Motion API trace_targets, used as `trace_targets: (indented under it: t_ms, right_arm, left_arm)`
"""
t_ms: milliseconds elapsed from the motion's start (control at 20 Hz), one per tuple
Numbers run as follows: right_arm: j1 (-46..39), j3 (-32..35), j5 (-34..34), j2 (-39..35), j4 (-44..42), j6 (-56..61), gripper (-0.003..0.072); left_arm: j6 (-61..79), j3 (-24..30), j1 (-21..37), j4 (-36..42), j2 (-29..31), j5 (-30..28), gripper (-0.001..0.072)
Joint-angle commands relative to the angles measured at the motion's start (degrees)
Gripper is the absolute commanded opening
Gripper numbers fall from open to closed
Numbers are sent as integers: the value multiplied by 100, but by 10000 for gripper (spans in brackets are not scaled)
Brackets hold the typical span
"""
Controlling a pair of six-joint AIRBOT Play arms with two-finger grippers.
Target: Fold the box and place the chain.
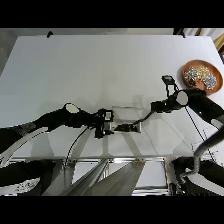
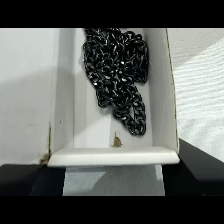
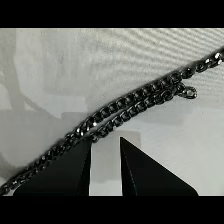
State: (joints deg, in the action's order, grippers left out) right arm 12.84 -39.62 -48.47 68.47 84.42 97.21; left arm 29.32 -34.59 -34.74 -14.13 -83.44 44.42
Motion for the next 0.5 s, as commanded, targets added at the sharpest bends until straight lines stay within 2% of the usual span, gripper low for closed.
trace_targets:
  t_ms: [0, 450]
  right_arm:
    - [-4, -2, 96, 11, -66, -26, 175]
    - [-4, 0, 4, 164, -68, -22, 175]
  left_arm:
    - [0, -2, 2, -2, 4, -2, 273]
    - [0, -2, 2, -2, 7, -2, 273]
